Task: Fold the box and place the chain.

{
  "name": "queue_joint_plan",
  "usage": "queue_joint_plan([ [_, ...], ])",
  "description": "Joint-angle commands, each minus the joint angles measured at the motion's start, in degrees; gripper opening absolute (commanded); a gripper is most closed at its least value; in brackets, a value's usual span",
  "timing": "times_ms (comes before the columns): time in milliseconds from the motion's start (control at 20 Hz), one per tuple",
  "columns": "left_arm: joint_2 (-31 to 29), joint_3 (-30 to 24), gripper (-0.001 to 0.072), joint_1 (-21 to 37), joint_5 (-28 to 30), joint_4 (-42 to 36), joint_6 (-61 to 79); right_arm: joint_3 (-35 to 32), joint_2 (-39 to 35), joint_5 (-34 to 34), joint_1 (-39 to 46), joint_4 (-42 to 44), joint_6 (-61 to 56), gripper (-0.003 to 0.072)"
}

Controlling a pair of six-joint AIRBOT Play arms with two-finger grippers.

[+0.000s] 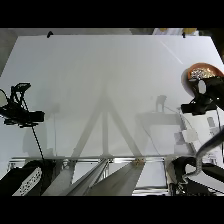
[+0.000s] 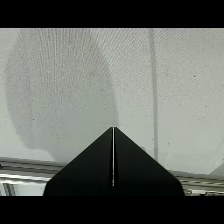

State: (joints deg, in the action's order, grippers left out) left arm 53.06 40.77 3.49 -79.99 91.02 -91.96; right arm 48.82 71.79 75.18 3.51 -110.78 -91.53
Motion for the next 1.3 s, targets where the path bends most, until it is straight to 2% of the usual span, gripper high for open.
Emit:
queue_joint_plan([
  [0,0.0,0.0,0.0010,0.0,0.0,0.0,0.0,3.8,0.0,3.7,0.3,-17.0,7.6,0.0024],
  [150,0.0,0.0,0.0010,0.0,0.0,0.0,0.0,3.8,0.0,2.0,5.7,-17.0,5.3,0.0025],
  [200,0.0,0.0,0.0010,0.0,0.0,0.0,0.0,3.8,0.0,1.5,8.7,-16.7,5.8,0.0097],
  [250,0.0,0.0,0.0010,0.0,0.0,0.0,0.0,3.8,0.0,1.4,12.1,-15.7,6.0,0.0299],
  [300,0.0,0.0,0.0010,0.0,0.0,0.0,0.0,3.8,0.0,1.3,16.1,-14.0,6.6,0.0536],
  [350,0.0,0.0,0.0010,0.0,0.0,0.0,0.0,3.8,0.0,1.3,20.1,-12.2,7.8,0.0561],
  [450,0.0,0.0,0.0010,0.0,0.0,0.0,0.0,3.8,0.1,0.9,26.9,-7.7,11.1,0.0522],
  [600,0.0,0.0,0.0010,0.0,0.0,0.0,0.0,3.7,0.9,-0.7,33.5,0.8,16.0,0.0515],
  [750,0.0,0.0,0.0010,0.0,0.0,0.0,0.0,3.6,2.8,-0.7,33.7,-1.3,16.6,0.0507],
  [850,0.0,0.0,0.0010,0.0,0.0,0.0,0.0,3.6,3.7,-1.0,33.7,-2.6,16.5,0.0374],
  [1000,0.0,0.0,0.0010,0.0,0.0,0.0,0.0,3.6,5.4,-0.3,33.8,-6.1,12.6,0.0281],
  [1100,0.0,0.0,0.0010,0.0,0.0,0.0,0.0,3.6,6.6,2.2,33.7,-6.2,11.8,0.0032],
  [1250,0.0,0.0,0.0010,0.0,0.0,0.0,0.0,3.6,4.4,3.7,30.5,-1.4,12.3,0.0023],
])
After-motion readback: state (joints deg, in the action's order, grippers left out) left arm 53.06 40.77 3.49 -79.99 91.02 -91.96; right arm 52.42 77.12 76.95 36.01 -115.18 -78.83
